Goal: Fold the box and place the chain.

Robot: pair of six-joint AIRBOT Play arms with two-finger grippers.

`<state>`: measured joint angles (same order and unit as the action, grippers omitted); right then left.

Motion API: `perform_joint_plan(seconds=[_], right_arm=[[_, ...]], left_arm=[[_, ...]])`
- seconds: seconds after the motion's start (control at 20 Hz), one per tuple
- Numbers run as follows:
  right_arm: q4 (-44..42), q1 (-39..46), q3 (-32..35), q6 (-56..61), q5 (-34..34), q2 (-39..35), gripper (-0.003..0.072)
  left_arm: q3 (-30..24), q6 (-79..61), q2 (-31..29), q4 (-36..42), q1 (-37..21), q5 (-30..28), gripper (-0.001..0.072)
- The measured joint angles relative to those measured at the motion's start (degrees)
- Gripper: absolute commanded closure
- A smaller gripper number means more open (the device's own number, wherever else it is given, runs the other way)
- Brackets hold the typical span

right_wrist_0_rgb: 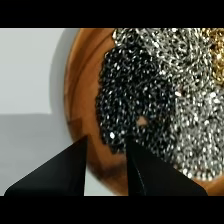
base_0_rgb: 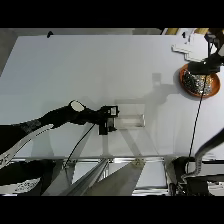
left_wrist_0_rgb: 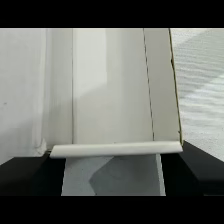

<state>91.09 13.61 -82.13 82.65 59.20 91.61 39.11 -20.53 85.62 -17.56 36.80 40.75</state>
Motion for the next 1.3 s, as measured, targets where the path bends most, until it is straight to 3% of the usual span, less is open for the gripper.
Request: perform_joint_plan(seconds=[0.3,1.05,1.3], right_arm=[[0.0,1.0,-0.1,0.7,-4.3,4.6,0.0461],[1.4,3.0,-0.1,5.9,-6.6,9.2,0.0461],[-0.8,3.4,-0.1,5.5,-8.9,9.7,0.0516]], left_arm=[[0.0,0.0,0.0,0.0,0.0,0.0,0.0568],[0.0,0.0,0.0,0.0,0.0,0.0,0.0568],[0.0,0.0,0.0,0.0,0.0,0.0,0.0568]])
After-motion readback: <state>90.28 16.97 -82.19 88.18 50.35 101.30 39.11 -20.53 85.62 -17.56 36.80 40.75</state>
